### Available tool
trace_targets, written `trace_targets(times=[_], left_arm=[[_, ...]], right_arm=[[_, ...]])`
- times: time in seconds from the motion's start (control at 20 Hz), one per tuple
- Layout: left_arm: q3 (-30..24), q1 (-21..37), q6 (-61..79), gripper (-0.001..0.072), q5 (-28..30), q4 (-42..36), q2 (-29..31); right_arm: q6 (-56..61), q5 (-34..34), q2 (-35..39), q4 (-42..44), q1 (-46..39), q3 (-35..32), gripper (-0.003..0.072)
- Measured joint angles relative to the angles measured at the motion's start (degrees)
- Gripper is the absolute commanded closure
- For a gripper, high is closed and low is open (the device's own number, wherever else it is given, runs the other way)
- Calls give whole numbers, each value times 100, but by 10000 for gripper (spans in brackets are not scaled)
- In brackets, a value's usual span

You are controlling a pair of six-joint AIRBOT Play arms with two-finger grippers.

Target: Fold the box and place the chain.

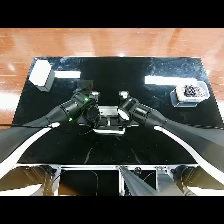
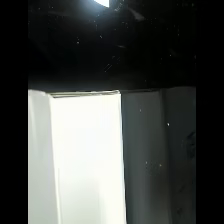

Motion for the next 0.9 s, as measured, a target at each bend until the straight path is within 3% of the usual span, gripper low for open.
trace_targets(times=[0.45,0.5,0.55,0.6,0.9], left_arm=[[0,0,17,689,2,-9,-2],[0,0,17,689,2,-11,0],[0,0,20,689,4,-17,0],[0,0,31,689,4,-17,-2],[2,-4,39,690,13,-20,0]], right_arm=[[-160,-57,-13,122,-2,0,645],[-166,-57,-13,127,-2,0,529],[-208,-63,-13,122,-2,0,245],[-212,-68,-4,166,0,0,168],[-433,452,409,-216,0,-2,168]])
